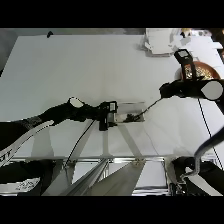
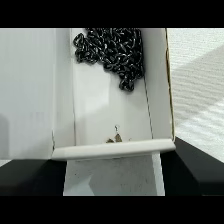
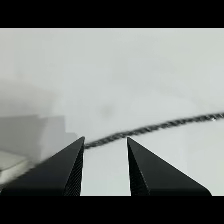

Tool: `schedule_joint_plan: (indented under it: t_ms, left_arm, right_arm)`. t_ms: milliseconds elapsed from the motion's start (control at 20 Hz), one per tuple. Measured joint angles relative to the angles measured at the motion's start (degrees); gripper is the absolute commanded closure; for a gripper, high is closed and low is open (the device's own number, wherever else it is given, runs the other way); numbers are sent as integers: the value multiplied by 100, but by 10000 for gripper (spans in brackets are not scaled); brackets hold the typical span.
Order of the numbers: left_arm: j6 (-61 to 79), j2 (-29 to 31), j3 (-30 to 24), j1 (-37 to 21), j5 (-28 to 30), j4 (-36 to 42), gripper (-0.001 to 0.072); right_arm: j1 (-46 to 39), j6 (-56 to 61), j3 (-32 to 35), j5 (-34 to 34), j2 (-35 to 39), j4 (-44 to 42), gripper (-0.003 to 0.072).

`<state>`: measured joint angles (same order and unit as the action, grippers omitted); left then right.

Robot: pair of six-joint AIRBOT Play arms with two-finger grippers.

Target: Fold the box and place the chain.

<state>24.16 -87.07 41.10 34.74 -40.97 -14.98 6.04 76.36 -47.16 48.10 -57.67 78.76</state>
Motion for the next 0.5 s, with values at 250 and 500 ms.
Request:
schedule_joint_plan:
  t_ms: [250, 500]
  left_arm:
    - [0, 0, 0, 0, 0, 0, 455]
    - [-2, 0, 0, 0, 0, 0, 455]
  right_arm:
    - [-387, 332, -11, -114, -1001, 468, 388]
    - [-463, 529, -15, -247, -1663, 721, 388]
